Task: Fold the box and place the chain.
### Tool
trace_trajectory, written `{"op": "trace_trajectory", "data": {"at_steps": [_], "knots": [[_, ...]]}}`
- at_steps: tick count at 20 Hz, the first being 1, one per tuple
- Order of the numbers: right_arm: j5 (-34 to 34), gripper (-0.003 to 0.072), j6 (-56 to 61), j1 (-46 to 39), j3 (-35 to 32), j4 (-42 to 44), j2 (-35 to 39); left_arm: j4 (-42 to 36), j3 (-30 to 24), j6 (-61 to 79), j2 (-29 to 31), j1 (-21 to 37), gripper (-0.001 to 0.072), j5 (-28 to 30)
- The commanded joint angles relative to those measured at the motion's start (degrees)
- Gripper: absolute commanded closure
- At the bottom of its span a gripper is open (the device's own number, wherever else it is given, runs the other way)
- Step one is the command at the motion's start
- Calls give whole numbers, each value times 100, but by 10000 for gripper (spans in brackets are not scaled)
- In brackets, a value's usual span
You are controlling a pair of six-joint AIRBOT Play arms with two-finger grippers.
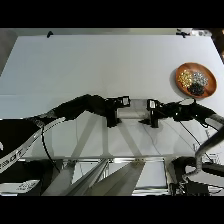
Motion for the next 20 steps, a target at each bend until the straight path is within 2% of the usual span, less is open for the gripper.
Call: {"op": "trace_trajectory", "data": {"at_steps": [1,15,17,19,20], "knots": [[-9,351,4,2,2,7,2,33,-4,2,4,-4,394,138],[9,344,118,2,2,22,4,37,-4,2,4,-11,394,140],[-2,130,428,2,2,17,70,37,-4,2,4,-11,394,140],[-87,-8,752,0,2,0,262,37,-4,2,4,-11,394,138],[-114,-8,973,0,2,-87,391,37,-4,2,4,-11,394,138]]}}
